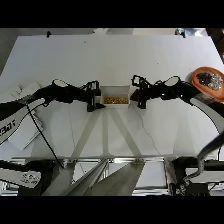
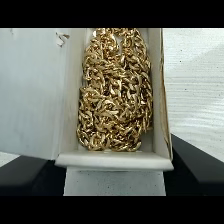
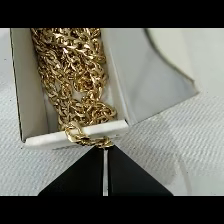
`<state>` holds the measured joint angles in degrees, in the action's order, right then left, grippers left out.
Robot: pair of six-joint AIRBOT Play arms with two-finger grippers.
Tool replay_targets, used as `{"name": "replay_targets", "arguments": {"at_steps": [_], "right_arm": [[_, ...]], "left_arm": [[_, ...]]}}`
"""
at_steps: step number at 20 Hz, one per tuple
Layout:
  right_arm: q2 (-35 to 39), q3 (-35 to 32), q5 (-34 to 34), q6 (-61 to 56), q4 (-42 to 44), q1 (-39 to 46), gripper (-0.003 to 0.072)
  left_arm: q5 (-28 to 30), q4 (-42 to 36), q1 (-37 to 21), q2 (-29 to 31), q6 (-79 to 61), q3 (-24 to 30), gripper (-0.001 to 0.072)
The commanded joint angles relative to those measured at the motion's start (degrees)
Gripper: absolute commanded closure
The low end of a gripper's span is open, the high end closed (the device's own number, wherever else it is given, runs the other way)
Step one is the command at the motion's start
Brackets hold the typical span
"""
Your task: Fold the box and place the chain.
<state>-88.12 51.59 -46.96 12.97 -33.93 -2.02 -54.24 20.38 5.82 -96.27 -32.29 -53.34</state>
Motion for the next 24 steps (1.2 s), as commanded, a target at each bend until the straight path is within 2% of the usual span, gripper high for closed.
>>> {"name": "replay_targets", "arguments": {"at_steps": [1, 5, 9, 11, 16, 20, 22, 24], "right_arm": [[3.3, 0.0, -0.2, -4.3, -3.1, -0.1, 0.0675], [11.0, 0.0, -4.2, -6.8, -4.6, -0.1, 0.0675], [15.1, 0.0, -8.8, -7.0, -1.4, -0.4, 0.0663], [15.2, 0.0, -9.4, -7.0, -1.2, -1.9, 0.0472], [15.2, 0.1, -3.9, -7.0, -0.6, -5.0, 0.0463], [16.0, 3.0, -5.0, -11.8, 10.6, -5.0, 0.0466], [15.6, 5.6, 0.4, -20.3, 16.4, -5.0, 0.0466], [13.4, 9.1, 6.8, -28.0, 15.3, -4.9, 0.0463]], "left_arm": [[0.0, 0.0, 0.0, 0.0, 0.0, 0.0, 0.0366], [0.0, 0.0, 0.0, 0.0, 0.0, 0.0, 0.0366], [0.0, 0.0, 0.0, 0.0, 0.0, 0.0, 0.0366], [0.0, 0.0, 0.0, 0.0, 0.0, 0.0, 0.0366], [0.0, 0.0, 0.0, 0.0, 0.0, 0.0, 0.0366], [0.0, 0.0, 0.0, 0.0, 0.0, 0.0, 0.0366], [0.0, 0.0, 0.0, 0.0, 0.0, 0.0, 0.0366], [0.0, 0.0, 0.0, 0.0, 0.0, 0.0, 0.0366]]}}
